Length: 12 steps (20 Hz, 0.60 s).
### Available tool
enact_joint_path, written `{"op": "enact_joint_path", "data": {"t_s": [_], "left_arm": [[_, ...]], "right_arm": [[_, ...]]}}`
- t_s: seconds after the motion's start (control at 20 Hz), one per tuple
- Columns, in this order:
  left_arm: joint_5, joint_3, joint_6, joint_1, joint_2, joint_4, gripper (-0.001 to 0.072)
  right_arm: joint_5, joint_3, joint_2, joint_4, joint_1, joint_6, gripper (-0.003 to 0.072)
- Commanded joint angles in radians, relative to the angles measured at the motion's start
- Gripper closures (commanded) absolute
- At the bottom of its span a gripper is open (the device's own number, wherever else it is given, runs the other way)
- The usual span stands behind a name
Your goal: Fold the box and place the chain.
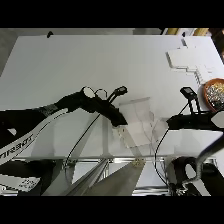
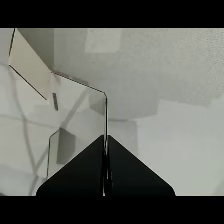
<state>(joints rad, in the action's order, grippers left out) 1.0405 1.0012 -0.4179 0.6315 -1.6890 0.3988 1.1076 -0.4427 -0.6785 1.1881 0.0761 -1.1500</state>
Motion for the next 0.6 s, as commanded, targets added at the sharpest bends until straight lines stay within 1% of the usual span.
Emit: {"op": "enact_joint_path", "data": {"t_s": [0.0,0.15,0.25,0.3,0.35,0.45,0.5,0.55], "left_arm": [[0.025,0.001,0.008,-0.025,0.011,0.016,0.0579],[0.026,0.001,0.063,-0.024,0.022,-0.007,0.058],[0.017,0.001,0.102,-0.006,0.022,-0.009,0.0584],[0.005,0.001,0.121,0.004,0.022,-0.009,0.0653],[-0.008,0.001,0.142,0.011,0.022,-0.009,0.0706],[-0.034,0.001,0.185,0.015,0.022,-0.008,0.0707],[-0.042,0.001,0.218,0.015,0.022,-0.007,0.0707],[-0.043,0.001,0.256,0.015,0.023,-0.003,0.0707]], "right_arm": [[-0.001,0.001,0.001,0.0,-0.001,0.0,0.0668],[-0.001,0.001,0.001,0.0,-0.001,0.0,0.0668],[-0.001,0.001,0.001,0.0,-0.001,0.0,0.0668],[-0.001,0.001,0.001,0.0,-0.001,0.0,0.0668],[0.0,0.001,0.001,0.0,-0.001,0.0,0.0668],[0.005,0.001,0.001,0.0,-0.001,0.0,0.0666],[0.008,0.001,0.001,0.0,-0.001,0.0,0.0631],[0.01,0.001,0.001,-0.002,-0.001,0.0,0.0553]]}}
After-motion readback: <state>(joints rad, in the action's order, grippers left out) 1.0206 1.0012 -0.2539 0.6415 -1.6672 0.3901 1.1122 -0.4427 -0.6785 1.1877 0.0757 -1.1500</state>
